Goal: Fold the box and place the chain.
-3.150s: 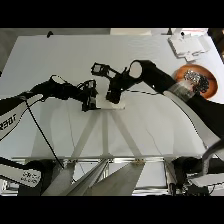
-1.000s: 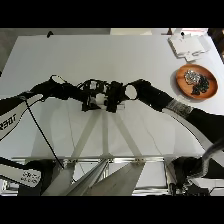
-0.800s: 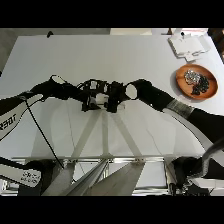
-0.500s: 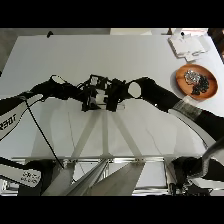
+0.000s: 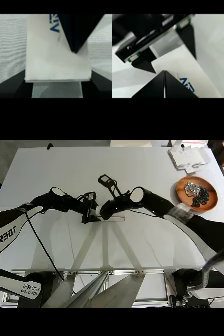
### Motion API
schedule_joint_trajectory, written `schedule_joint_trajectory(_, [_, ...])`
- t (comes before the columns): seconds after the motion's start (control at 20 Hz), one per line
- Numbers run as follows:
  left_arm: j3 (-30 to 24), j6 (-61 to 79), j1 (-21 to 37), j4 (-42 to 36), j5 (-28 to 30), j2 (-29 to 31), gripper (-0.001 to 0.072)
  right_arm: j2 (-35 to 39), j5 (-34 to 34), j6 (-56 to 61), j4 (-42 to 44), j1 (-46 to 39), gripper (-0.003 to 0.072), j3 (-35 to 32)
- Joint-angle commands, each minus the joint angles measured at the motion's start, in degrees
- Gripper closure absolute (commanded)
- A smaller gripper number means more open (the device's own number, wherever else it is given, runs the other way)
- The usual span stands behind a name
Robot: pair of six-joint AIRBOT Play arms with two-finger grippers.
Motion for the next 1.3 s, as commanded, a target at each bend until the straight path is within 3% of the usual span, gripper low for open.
schedule_joint_trajectory(0.0, [0.0, 0.0, 0.0, 0.0, 0.0, 0.0, 0.0333, -3.2, 3.5, 1.3, -1.6, 0.8, 0.0674, 0.0])
schedule_joint_trajectory(0.4, [0.0, 0.0, 0.0, 0.0, 0.0, 0.0, 0.0333, 0.8, 0.0, 1.4, -2.2, 0.9, 0.0674, 0.0])
schedule_joint_trajectory(0.75, [0.0, 0.0, 0.0, 0.0, 0.0, 0.0, 0.0333, 5.9, 4.0, 8.6, -2.4, -5.0, 0.0674, -0.9])
schedule_joint_trajectory(0.95, [0.0, 0.0, 0.0, 0.0, 0.0, 0.0, 0.0333, 5.9, 4.4, 11.5, -1.7, -9.9, 0.0674, -8.2])
schedule_joint_trajectory(1.1, [0.0, 0.0, 0.0, 0.0, 0.0, 0.0, 0.0333, 5.7, 0.5, 11.9, -1.6, -11.6, 0.0674, -14.5])
schedule_joint_trajectory(1.25, [0.0, 0.0, 0.0, 0.0, 0.0, 0.0, 0.0333, 5.2, 0.0, 11.9, -1.6, -11.6, 0.0674, -15.9])
